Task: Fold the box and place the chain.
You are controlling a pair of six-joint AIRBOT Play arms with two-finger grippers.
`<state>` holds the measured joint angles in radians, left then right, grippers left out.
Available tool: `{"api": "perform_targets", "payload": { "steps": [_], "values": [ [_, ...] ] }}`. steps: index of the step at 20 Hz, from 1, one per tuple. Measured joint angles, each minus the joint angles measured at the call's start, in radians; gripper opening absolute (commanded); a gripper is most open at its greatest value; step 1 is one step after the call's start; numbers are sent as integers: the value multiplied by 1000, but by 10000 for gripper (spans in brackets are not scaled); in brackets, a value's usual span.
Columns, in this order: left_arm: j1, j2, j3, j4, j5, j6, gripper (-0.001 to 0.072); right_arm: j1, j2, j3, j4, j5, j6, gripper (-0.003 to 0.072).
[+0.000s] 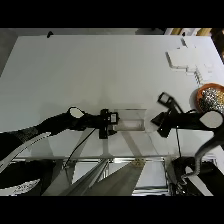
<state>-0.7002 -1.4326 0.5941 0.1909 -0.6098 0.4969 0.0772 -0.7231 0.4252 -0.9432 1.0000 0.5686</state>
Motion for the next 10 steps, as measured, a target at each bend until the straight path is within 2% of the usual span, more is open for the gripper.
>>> {"api": "perform_targets", "payload": {
  "steps": [5,10],
  "values": [
    [0,0,0,0,-1,0,205,-208,-31,3,-5,-24,211,18],
    [0,0,0,0,-1,0,205,-256,-185,-2,-26,-7,370,18]
  ]
}}
